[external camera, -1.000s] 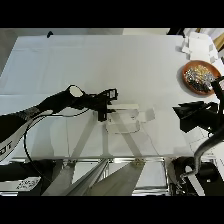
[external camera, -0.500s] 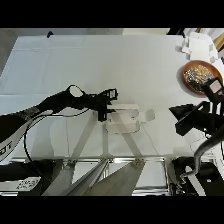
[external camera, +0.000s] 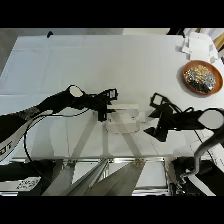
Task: Fold the box and place the chain.
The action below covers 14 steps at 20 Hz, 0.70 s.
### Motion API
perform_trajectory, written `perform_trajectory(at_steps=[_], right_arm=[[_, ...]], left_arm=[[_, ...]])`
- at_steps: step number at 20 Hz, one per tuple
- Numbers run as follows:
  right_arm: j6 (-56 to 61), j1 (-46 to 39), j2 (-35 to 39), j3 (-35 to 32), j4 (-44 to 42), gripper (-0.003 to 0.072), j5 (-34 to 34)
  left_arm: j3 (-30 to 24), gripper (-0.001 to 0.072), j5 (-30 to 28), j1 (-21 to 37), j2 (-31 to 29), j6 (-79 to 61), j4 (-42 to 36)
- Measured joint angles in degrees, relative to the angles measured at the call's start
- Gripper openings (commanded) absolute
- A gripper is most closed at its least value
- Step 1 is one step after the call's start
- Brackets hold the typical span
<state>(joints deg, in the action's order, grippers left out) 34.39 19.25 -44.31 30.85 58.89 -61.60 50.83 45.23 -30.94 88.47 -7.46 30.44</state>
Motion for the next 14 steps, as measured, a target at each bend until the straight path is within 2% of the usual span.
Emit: perform_trajectory(at_steps=[6, 14], right_arm=[[-1.36, 7.63, -9.35, -0.48, 4.85, 0.0689, 6.78], [-4.39, 15.89, -11.39, -5.09, 12.85, 0.0688, 17.84]], left_arm=[[0.00, 0.0013, 0.00, -0.02, 0.00, -0.02, 0.00], [0.00, 0.0013, 0.00, -0.02, 0.00, 0.00, 0.00]])
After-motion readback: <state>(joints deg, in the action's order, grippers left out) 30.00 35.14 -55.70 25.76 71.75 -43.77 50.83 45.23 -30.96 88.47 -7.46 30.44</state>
